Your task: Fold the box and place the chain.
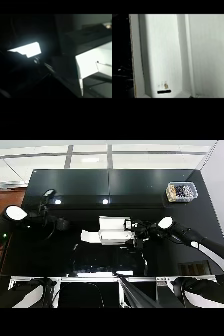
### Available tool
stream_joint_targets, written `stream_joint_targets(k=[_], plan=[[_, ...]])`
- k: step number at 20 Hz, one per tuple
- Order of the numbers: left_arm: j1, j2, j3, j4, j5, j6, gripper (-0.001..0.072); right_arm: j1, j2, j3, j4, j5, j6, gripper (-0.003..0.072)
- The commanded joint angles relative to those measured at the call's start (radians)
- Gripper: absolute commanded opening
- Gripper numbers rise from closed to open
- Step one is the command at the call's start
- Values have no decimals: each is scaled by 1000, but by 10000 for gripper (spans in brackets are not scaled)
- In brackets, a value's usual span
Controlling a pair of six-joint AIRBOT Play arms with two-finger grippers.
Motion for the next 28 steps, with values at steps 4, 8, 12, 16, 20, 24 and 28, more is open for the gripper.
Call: stream_joint_targets(k=[4, 8, 12, 16, 20, 24, 28], plan=[[22, -222, -58, -243, -66, -135, 23, 0, 0, 1, 0, 0, 0, 96], [-140, -328, -29, -265, -14, -117, 23, 0, 0, 1, 0, 0, 0, 96], [-184, -351, 12, -316, -36, -24, 24, 0, 0, 1, 0, 0, 0, 96], [-153, -351, 70, -449, -170, 103, 179, 0, 0, 1, 0, 0, 0, 96], [-200, -351, 146, -470, -223, 98, 552, 1, 0, 1, 0, 0, 0, 96], [-308, -351, 217, -397, -187, 44, 485, 0, 0, 1, 0, 0, 0, 96], [-372, -351, 276, -272, -182, -92, 440, 0, 0, 1, 0, 0, 0, 96]])
